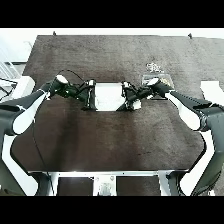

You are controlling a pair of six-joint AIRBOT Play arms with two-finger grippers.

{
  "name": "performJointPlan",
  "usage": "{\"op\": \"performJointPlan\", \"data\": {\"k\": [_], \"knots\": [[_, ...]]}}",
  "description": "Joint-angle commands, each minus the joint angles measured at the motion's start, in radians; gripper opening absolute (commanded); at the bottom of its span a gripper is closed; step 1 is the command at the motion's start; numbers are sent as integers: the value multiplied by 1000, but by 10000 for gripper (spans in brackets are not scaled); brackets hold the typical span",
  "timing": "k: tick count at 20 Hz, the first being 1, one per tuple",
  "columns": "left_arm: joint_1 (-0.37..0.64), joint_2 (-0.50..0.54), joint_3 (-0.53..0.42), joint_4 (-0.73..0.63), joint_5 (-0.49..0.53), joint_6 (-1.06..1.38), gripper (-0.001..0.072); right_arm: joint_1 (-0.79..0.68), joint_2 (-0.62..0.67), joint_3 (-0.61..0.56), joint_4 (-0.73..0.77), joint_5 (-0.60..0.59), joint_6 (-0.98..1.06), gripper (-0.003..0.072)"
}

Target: Fold the box and place the chain.

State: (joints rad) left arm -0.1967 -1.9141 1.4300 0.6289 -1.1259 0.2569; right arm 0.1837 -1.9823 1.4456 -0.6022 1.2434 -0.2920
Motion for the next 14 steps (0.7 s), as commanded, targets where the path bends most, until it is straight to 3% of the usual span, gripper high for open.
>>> {"op": "performJointPlan", "data": {"k": [1,14], "knots": [[-8,-5,11,-22,11,7,720,1,0,0,0,3,0,463],[-34,-35,11,-43,43,6,714,1,0,0,0,3,-1,463]]}}
